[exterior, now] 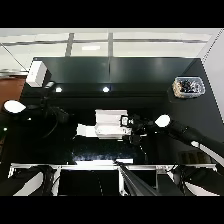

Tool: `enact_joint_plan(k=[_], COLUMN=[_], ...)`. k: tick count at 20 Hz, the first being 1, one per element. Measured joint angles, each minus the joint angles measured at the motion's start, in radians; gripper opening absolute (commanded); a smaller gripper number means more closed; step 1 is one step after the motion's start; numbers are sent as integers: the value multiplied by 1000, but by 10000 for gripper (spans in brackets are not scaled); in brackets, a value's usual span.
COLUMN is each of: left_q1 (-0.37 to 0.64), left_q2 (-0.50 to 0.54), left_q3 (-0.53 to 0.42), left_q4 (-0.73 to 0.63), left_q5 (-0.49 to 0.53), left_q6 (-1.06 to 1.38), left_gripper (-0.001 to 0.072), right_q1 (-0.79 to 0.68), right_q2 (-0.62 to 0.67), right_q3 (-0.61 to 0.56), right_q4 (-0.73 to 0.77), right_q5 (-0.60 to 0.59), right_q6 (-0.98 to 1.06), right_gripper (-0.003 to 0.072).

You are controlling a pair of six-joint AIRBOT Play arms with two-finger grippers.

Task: Fold the box and place the chain.

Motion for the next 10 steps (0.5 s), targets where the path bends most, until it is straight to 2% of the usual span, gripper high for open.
enact_joint_plan(k=[2, 5, 8, 10], left_q1=[66, 95, 63, 19], left_q2=[-28, -110, -207, -257], left_q3=[-18, -39, -48, -51], left_q4=[11, 12, -8, -32], left_q5=[-22, -111, -176, -184], left_q6=[-153, -268, -314, -319], left_gripper=[27, 26, 26, 26], right_q1=[0, 0, 0, 0], right_q2=[0, 0, 0, 0], right_q3=[0, 0, 0, 0], right_q4=[0, 0, 0, 0], right_q5=[0, 0, 0, 0], right_q6=[0, 0, 0, 0], right_gripper=[526, 526, 526, 526])
